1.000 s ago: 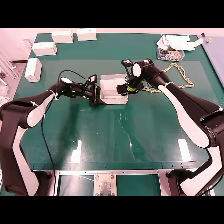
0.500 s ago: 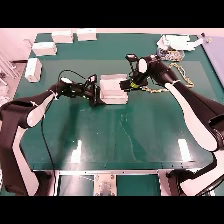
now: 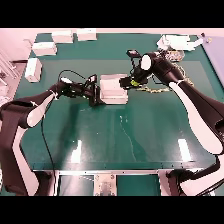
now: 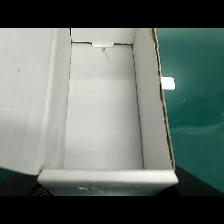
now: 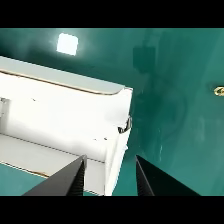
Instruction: Fold the box and place the chain.
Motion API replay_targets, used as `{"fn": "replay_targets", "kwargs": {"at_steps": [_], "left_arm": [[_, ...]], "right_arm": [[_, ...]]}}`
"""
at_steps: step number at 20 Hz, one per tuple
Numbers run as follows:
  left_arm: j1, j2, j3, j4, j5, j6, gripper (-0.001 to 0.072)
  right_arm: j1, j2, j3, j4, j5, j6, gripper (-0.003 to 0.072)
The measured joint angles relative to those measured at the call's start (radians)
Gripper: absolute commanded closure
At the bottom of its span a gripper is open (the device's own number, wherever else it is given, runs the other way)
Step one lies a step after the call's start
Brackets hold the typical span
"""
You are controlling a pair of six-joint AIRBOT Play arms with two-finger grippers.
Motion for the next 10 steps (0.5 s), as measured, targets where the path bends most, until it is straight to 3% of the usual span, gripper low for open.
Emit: {"fn": "replay_targets", "kwargs": {"at_steps": [6,7,8,10], "left_arm": [[0.0,0.0,0.0,0.0,0.0,0.0,0.0263],[0.0,0.0,0.0,0.0,-0.001,0.0,0.0263],[0.0,0.0,0.0,0.0,-0.001,0.0,0.0263],[0.0,0.0,0.0,0.0,-0.002,0.0,0.0262]], "right_arm": [[0.0,-0.064,-0.002,0.012,0.0,-0.001,0.0318],[0.0,-0.074,-0.002,0.013,0.0,-0.001,0.0333],[0.0,-0.08,-0.002,0.013,0.001,-0.001,0.0419],[0.0,-0.09,-0.002,0.013,0.001,0.0,0.0421]]}}
